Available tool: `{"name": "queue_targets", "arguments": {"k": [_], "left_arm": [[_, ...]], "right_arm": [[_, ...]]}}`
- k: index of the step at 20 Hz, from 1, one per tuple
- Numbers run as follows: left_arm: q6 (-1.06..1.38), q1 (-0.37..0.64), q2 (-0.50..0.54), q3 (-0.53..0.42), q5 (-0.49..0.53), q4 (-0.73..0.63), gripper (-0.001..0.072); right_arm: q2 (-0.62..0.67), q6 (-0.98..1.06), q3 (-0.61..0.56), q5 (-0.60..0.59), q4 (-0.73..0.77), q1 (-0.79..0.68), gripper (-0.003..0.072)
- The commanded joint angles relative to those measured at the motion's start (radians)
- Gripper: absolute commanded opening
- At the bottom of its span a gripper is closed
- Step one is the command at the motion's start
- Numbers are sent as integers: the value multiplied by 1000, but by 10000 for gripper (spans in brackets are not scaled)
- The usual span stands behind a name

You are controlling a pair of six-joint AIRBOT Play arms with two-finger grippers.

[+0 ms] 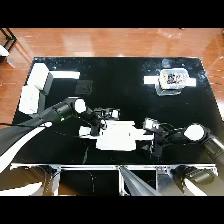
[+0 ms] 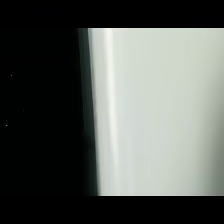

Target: Fold the box and place the chain.

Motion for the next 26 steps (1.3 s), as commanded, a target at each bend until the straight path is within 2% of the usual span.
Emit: {"name": "queue_targets", "arguments": {"k": [1, 5, 11, 16, 20, 26], "left_arm": [[0, -1, 0, -1, 0, 0, 22], [-1, -1, 0, -1, 1, 0, 22], [-23, -1, -1, -1, 4, 0, 22], [-23, -1, 0, -1, 8, 0, 23], [-26, -1, 0, -1, 7, 0, 22], [-26, -1, 0, -1, 8, 1, 23]], "right_arm": [[-3, -41, -6, -141, -23, 105, 693], [-34, -48, -6, -117, 32, 150, 693], [-102, -151, -6, -124, 30, 207, 693], [-153, -185, -6, -212, 105, 274, 693], [-175, -188, -6, -309, 111, 299, 693], [-174, -162, 3, -307, 112, 299, 692]]}}
